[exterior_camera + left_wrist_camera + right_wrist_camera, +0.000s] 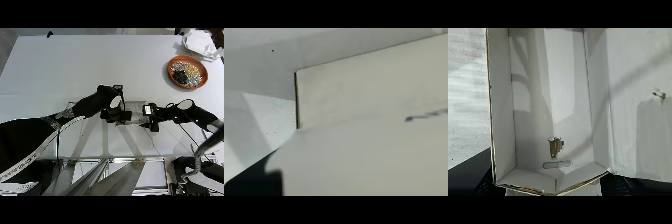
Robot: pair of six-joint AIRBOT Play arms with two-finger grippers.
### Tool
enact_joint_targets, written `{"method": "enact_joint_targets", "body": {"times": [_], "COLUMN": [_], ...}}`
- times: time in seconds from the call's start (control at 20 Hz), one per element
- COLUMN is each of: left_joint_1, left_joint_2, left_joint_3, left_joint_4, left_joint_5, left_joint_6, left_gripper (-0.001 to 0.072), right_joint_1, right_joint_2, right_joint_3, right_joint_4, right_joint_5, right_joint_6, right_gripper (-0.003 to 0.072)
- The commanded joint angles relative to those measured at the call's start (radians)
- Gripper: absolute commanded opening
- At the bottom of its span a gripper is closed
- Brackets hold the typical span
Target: Fold the box and place the chain.
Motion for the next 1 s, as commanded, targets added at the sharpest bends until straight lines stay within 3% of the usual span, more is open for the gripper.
{"method": "enact_joint_targets", "body": {"times": [0.0, 0.4, 0.45, 0.55, 0.65, 0.95], "left_joint_1": [0.000, 0.001, 0.002, 0.002, 0.002, 0.001], "left_joint_2": [-0.023, -0.065, -0.066, -0.067, -0.067, -0.068], "left_joint_3": [0.011, 0.011, 0.011, 0.011, 0.011, 0.011], "left_joint_4": [-0.004, 0.000, 0.000, 0.001, 0.008, 0.012], "left_joint_5": [0.000, -0.019, -0.021, -0.033, -0.037, -0.044], "left_joint_6": [-0.013, -0.094, -0.093, -0.093, -0.093, -0.093], "left_gripper": [0.0318, 0.0302, 0.0250, 0.0240, 0.0004, 0.0012], "right_joint_1": [0.000, 0.000, 0.000, 0.000, 0.000, 0.000], "right_joint_2": [0.001, 0.001, 0.001, 0.001, 0.001, 0.001], "right_joint_3": [0.000, 0.000, 0.000, 0.000, 0.000, 0.000], "right_joint_4": [0.000, 0.000, 0.000, 0.000, 0.000, 0.000], "right_joint_5": [0.000, 0.000, 0.000, 0.000, 0.000, 0.000], "right_joint_6": [0.000, 0.000, 0.000, 0.000, 0.000, 0.000], "right_gripper": [0.0416, 0.0416, 0.0416, 0.0416, 0.0416, 0.0416]}}
